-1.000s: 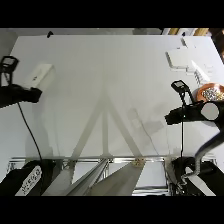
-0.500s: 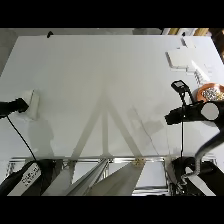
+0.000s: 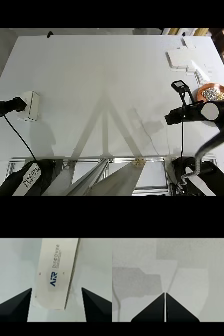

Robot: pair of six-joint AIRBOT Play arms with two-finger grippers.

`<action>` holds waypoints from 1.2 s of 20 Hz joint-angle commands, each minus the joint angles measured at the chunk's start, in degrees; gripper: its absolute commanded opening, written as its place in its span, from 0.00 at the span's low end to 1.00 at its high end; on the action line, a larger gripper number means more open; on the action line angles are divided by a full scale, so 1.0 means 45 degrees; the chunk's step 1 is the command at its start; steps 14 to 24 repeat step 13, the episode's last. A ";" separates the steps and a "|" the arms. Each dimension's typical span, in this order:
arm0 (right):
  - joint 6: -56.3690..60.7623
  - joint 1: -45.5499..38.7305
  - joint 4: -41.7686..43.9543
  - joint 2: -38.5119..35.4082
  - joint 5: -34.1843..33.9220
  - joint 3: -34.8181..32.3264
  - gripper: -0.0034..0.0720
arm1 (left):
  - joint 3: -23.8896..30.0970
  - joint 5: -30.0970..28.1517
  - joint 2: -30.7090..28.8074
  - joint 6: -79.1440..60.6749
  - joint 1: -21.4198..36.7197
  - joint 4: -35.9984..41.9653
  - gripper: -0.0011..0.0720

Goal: Fold the box and place the chain.

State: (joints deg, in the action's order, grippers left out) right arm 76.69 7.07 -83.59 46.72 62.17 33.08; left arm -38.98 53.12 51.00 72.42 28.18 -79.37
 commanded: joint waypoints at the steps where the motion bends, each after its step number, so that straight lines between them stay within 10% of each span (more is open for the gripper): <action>1: 0.0000 -0.0010 0.0005 -0.0010 0.0000 0.0005 0.07 | -0.0005 -0.0520 -0.1438 -0.0039 -0.0427 -0.0044 0.97; 24: 0.0000 -0.0010 0.0005 -0.0010 0.0000 0.0005 0.07 | -0.0005 -0.0622 -0.2059 0.0253 -0.0651 0.0005 0.97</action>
